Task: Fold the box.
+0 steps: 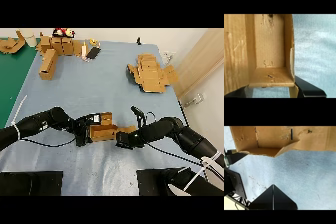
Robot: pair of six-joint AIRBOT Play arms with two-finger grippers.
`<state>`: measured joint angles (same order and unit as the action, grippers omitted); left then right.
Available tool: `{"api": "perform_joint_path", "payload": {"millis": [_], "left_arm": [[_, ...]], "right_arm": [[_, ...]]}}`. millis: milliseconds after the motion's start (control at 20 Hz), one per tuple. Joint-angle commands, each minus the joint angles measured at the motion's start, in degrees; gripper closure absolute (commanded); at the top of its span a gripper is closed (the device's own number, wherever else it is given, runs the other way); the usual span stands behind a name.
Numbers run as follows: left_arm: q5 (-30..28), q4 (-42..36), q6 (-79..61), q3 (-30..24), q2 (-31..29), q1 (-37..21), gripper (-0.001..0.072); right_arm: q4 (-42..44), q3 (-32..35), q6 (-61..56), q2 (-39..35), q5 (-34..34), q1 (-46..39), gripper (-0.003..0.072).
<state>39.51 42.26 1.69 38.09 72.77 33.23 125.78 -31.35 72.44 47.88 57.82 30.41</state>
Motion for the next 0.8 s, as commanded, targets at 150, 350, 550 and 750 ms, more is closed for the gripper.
{"api": "perform_joint_path", "payload": {"millis": [150, 350, 550, 750], "left_arm": [[4.1, -0.7, 0.7, 0.0, 0.0, 0.0, 0.0351], [4.1, -0.7, 0.7, 0.0, 0.0, 0.0, 0.0194], [4.1, -0.7, 0.8, 0.0, 0.0, 0.0, 0.0155], [4.0, -0.6, 0.8, 0.0, 0.0, 0.0, 0.0027]], "right_arm": [[0.0, -0.1, 0.0, 0.0, -0.6, 0.0, 0.0681], [0.0, -0.1, 0.0, 0.0, -0.7, 0.0, 0.0682], [0.0, -0.1, 0.0, 0.0, -0.7, 0.0, 0.0682], [0.0, -0.1, 0.0, 0.0, -0.7, 0.0, 0.0682]]}}
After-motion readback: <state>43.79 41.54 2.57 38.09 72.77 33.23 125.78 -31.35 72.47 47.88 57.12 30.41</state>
